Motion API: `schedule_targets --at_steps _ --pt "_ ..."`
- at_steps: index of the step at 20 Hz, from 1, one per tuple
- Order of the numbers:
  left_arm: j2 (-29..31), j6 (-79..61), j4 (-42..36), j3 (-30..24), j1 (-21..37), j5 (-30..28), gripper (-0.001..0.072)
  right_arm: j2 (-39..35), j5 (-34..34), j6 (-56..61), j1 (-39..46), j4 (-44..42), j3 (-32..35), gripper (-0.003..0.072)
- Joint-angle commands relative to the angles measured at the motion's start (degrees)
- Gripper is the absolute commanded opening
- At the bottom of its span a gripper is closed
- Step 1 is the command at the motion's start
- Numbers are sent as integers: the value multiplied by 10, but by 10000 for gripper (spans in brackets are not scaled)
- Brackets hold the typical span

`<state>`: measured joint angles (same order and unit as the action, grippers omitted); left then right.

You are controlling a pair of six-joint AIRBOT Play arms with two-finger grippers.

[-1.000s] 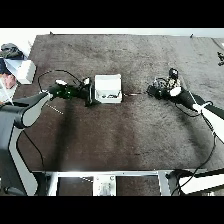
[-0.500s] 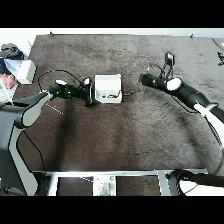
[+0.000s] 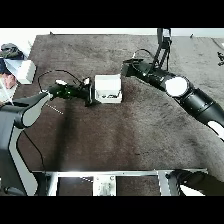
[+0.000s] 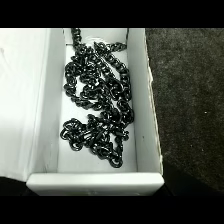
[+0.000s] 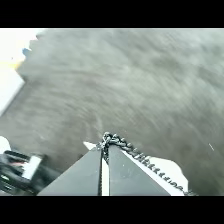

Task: Fold the box and place the chain.

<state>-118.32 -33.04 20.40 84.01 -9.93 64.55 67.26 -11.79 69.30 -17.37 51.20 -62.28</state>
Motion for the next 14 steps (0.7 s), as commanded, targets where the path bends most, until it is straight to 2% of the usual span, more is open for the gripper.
schedule_targets --at_steps 1,5,9,10,11,12,14 --pt "0 0 0 0 0 0 474 -6 11 -27 -39 0 -28 -19" --pt "0 0 0 0 0 0 474 17 -3 -51 -47 1 -33 -19" --pt "0 0 0 0 0 0 474 72 -74 -50 -43 58 -32 -17" --pt "0 0 0 0 0 0 474 80 -90 -50 -36 66 -28 41" --pt "0 0 0 0 0 0 473 83 -105 -51 -24 85 -21 195" --pt "0 0 0 0 0 0 474 83 -112 -50 -7 102 -4 219" --pt "0 0 0 0 0 0 474 83 -125 -47 42 101 37 220"
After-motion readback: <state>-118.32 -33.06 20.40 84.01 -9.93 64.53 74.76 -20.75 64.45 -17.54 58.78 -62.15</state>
